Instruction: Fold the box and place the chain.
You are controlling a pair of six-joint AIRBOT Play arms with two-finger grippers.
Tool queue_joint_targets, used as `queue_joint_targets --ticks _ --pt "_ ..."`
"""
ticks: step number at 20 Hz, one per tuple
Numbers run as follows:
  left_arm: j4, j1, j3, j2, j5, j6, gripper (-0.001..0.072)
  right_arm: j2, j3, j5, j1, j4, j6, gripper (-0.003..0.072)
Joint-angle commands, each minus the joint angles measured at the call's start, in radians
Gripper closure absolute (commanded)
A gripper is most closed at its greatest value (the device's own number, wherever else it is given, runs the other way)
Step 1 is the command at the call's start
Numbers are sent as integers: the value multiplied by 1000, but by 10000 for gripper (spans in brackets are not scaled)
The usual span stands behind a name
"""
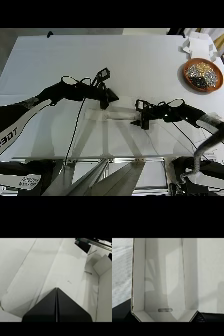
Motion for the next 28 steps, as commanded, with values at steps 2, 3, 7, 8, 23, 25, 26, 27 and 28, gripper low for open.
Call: queue_joint_targets --ticks 2,3,7,8,23,25,26,27,28 --pt "32 16 0 34 4 -7 701 1 0 0 0 0 0 285" --pt "68 31 0 60 3 -7 679 1 0 0 0 0 0 285" --pt "359 98 0 178 -87 -7 426 1 0 0 0 0 0 285" --pt "433 106 0 193 -142 -1 407 1 0 0 0 0 0 285" --pt "575 17 -103 141 -38 75 83 0 0 0 0 0 0 285" --pt "572 -5 -103 141 -55 79 95 1 0 0 0 0 0 285" --pt "571 -16 -103 141 -51 80 106 1 0 0 0 0 0 285" --pt "568 -27 -103 141 -50 83 199 1 0 0 0 0 0 285" --pt "568 -35 -103 141 -51 83 265 1 0 0 0 0 0 285"
